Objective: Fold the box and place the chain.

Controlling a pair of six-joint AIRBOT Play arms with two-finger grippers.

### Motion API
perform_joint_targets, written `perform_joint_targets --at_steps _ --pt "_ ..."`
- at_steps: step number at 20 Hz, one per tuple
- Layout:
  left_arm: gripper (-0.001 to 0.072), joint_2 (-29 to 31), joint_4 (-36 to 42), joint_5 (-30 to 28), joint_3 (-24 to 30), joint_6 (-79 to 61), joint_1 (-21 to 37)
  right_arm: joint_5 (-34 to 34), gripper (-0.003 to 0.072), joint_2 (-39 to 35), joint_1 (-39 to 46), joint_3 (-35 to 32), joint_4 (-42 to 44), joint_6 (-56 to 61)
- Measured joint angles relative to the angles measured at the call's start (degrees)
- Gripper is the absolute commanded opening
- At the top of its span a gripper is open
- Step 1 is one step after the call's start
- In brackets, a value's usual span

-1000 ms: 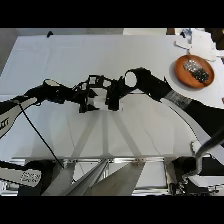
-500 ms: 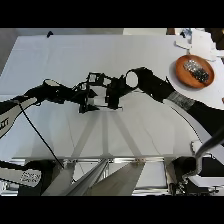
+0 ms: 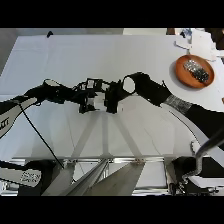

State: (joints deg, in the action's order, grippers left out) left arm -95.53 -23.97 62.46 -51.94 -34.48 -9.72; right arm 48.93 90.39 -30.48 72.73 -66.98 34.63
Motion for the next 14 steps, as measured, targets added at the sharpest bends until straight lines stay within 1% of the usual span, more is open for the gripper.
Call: perform_joint_targets --at_steps 5,14 --pt "0.0395 0.0 0.0 0.0 0.0 0.0 0.0 -1.2 0.027 -0.4 -0.5 -0.8 -0.5 1.2" --pt "0.0395 0.0 0.2 -0.1 0.0 0.1 0.0 -2.8 0.0272 -2.3 -0.8 -0.9 -3.9 2.0"
